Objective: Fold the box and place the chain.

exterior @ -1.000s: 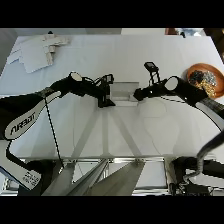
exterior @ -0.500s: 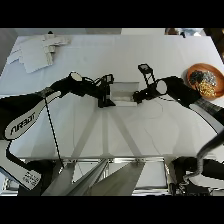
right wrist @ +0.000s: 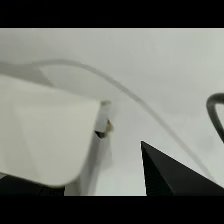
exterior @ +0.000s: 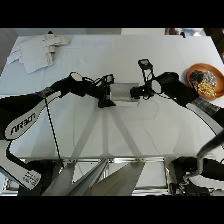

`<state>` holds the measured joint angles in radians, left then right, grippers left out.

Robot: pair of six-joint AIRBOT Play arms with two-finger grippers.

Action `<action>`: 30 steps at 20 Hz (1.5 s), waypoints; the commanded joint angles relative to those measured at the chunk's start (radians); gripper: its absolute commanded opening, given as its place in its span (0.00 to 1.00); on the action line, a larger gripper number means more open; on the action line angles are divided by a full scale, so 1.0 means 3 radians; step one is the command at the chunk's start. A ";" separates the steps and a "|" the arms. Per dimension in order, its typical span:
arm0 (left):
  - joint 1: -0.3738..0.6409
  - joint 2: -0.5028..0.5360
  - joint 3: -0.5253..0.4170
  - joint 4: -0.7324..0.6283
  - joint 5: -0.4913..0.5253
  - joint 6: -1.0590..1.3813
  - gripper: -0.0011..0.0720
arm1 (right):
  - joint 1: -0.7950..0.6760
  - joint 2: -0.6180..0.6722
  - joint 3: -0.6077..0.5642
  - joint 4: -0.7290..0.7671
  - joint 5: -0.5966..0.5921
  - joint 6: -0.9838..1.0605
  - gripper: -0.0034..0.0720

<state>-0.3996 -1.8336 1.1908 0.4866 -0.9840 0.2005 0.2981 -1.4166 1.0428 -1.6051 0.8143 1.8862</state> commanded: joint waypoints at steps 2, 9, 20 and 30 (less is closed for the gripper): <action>0.0000 0.0000 0.0000 0.0001 0.0001 0.0001 0.48 | 0.0018 -0.0081 0.0214 -0.0008 0.0215 0.0329 0.68; 0.0000 0.0000 0.0000 0.0001 0.0000 0.0001 0.48 | 0.0034 -0.0346 0.0262 0.0039 0.0395 0.0647 0.68; 0.0000 0.0000 0.0000 0.0001 0.0001 0.0001 0.48 | 0.0057 -0.0622 0.0492 0.0066 0.0516 0.0696 0.49; 0.0000 0.0000 0.0000 0.0001 0.0001 0.0001 0.48 | 0.0163 -0.0704 0.0492 0.0014 0.0429 0.0697 0.06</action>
